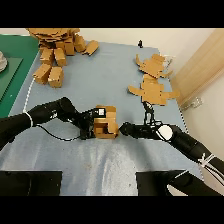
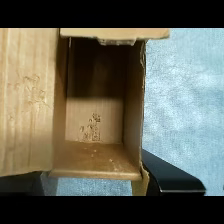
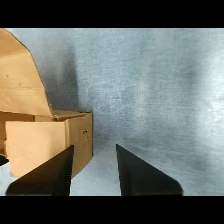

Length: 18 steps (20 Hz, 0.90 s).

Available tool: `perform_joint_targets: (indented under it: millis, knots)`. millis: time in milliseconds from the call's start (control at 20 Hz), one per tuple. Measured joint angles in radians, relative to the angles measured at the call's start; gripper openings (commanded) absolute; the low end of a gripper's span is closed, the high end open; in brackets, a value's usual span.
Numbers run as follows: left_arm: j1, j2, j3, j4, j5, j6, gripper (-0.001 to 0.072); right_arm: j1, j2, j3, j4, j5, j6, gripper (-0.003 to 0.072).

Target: Fold the box.

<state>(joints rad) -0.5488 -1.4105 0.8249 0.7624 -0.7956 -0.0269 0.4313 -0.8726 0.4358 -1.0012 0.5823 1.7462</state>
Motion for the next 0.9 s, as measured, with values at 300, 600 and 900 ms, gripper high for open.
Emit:
perform_joint_targets:
  millis: [300,600,900]
  knots:
    - [0.000,0.000,0.000,0.000,0.000,0.000,0.0480,0.000,0.000,0.003,0.046,-0.021,-0.003,0.0402]
    - [0.000,0.000,0.000,0.000,0.000,0.000,0.0480,0.000,0.000,0.003,0.131,-0.036,-0.053,0.0402]
    - [0.000,0.000,0.000,0.000,0.000,0.000,0.0480,0.026,-0.045,0.016,0.162,-0.026,-0.100,0.0403]
